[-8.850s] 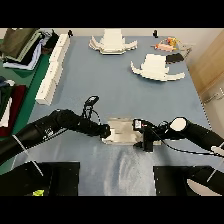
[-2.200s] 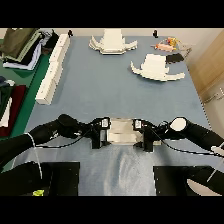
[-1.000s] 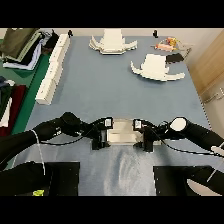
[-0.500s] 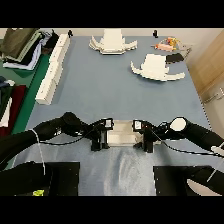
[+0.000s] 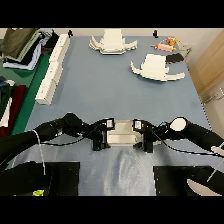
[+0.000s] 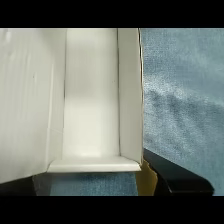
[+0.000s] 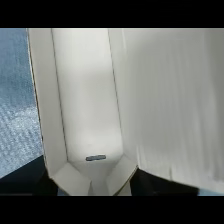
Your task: Fold the box.
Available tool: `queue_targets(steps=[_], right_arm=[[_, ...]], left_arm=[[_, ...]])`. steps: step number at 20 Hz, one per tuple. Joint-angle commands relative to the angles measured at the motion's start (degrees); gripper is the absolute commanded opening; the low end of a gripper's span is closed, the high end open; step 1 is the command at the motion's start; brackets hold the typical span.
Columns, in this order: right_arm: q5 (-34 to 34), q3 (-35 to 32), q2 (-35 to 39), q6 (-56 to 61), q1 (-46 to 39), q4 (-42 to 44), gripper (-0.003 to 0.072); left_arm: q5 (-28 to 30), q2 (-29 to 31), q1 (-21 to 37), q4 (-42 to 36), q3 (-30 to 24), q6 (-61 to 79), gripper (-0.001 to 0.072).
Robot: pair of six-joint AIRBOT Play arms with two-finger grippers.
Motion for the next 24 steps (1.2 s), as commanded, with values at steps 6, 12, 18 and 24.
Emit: queue_targets(steps=[6, 12, 18, 24], right_arm=[[0.0, 0.0, 0.0, 0.0, 0.0, 0.0, 0.0489], [0.0, 0.0, 0.0, 0.0, 0.0, 0.0, 0.049], [0.0, 0.0, 0.0, 0.0, 0.0, 0.0, 0.049], [0.0, 0.0, 0.0, 0.0, 0.0, 0.0, 0.049]], left_arm=[[0.8, 0.0, -0.4, 0.1, 0.0, -0.1, 0.0479], [0.8, 0.0, -0.4, 0.1, 0.0, -0.1, 0.048], [0.8, 0.0, -0.4, 0.0, 0.0, 0.0, 0.048], [0.7, 0.0, -0.4, 0.0, 0.0, 0.0, 0.048]])
